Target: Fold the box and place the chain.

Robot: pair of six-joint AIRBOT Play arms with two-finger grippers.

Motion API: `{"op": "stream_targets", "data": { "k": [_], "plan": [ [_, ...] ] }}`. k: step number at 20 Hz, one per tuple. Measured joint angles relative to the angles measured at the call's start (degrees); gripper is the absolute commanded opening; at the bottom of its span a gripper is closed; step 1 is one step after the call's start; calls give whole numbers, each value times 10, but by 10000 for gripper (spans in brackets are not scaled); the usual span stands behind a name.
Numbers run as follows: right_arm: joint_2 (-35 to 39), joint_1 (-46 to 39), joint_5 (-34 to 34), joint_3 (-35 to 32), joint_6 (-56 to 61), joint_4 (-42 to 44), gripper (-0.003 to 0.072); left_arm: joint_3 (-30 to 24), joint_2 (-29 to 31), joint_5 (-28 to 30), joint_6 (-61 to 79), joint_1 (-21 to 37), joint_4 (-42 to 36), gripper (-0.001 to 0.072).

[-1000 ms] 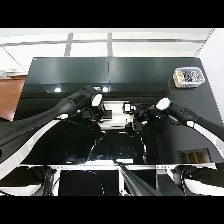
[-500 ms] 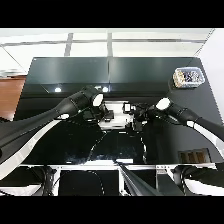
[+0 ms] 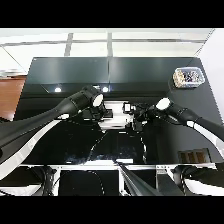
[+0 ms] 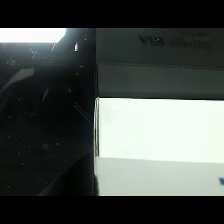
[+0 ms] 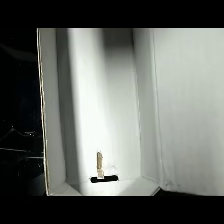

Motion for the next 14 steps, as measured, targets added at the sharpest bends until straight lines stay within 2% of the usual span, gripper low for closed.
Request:
{"op": "stream_targets", "data": {
  "k": [1,2,3,7,12,13,14],
  "plan": [
    [0,0,0,0,0,0,403,0,0,1,2,0,0,23],
    [0,0,0,0,1,0,665,0,0,4,7,0,1,23],
    [0,0,-5,0,2,0,685,0,0,12,11,0,2,23],
    [26,0,-3,-1,38,-42,682,0,0,10,24,0,1,24],
    [77,-1,47,0,85,-99,681,0,0,-7,34,0,2,24],
    [82,-1,51,0,87,-106,643,0,0,-8,35,0,2,25],
    [85,-1,52,0,89,-109,521,0,0,-10,36,0,1,24]
  ]
}}
